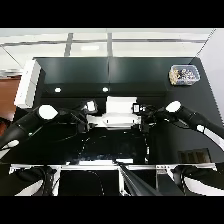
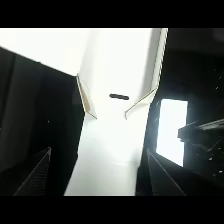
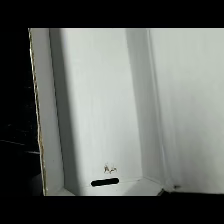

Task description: Fold the box and place the chain.

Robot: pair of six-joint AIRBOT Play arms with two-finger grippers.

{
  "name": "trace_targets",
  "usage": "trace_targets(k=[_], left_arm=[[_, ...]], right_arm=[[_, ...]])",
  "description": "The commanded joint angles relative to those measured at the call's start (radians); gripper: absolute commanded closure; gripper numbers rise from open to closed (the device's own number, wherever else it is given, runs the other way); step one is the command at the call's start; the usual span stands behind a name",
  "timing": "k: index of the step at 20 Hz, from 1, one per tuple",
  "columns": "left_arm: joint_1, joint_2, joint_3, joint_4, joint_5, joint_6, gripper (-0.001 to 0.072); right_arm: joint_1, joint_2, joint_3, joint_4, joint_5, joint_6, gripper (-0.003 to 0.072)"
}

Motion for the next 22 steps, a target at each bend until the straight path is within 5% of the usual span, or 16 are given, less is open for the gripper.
trace_targets(k=[1,9,11,13,22], left_arm=[[-0.038,-0.095,0.051,0.024,0.044,0.113,0.0020],[-0.038,-0.239,0.161,-0.120,-0.103,0.124,0.0042],[-0.037,-0.239,0.161,-0.120,-0.131,0.138,0.0199],[-0.038,-0.239,0.161,-0.120,-0.117,0.138,0.0437],[-0.078,-0.270,0.161,-0.211,-0.106,0.137,0.0488]], right_arm=[[0.001,0.000,0.000,0.000,0.001,0.000,0.0559],[0.001,0.000,0.000,0.000,0.001,0.000,0.0559],[0.001,0.000,0.000,0.000,0.001,0.000,0.0559],[0.001,0.000,0.000,0.000,0.001,0.000,0.0559],[0.001,0.000,0.000,0.000,0.000,0.000,0.0559]])
